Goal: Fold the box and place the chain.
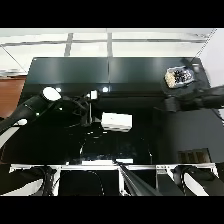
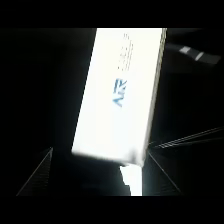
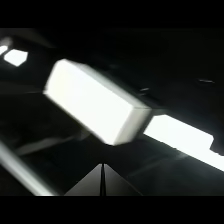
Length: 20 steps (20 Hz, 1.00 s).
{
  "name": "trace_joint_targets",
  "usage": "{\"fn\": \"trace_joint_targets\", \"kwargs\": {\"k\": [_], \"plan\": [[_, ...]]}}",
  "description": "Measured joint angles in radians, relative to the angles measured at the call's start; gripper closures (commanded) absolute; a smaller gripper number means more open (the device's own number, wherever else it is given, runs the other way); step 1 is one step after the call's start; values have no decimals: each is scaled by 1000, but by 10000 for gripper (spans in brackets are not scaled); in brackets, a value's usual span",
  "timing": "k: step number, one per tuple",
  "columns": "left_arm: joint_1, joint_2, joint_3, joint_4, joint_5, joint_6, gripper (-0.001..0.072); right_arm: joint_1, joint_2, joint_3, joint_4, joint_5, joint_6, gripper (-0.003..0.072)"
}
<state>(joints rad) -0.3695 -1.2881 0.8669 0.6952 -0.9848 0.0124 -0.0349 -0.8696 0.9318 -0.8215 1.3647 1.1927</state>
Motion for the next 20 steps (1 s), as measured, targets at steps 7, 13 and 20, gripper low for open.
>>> {"fn": "trace_joint_targets", "kwargs": {"k": [7,13,20], "plan": [[-170,-144,204,22,5,-111,-4,-47,82,-12,-102,-8,47,671],[-216,-254,267,22,-3,-154,-4,-51,91,-24,-116,-28,55,670],[-223,-280,277,23,-17,-194,-3,-52,92,-25,-118,-62,47,670]]}}
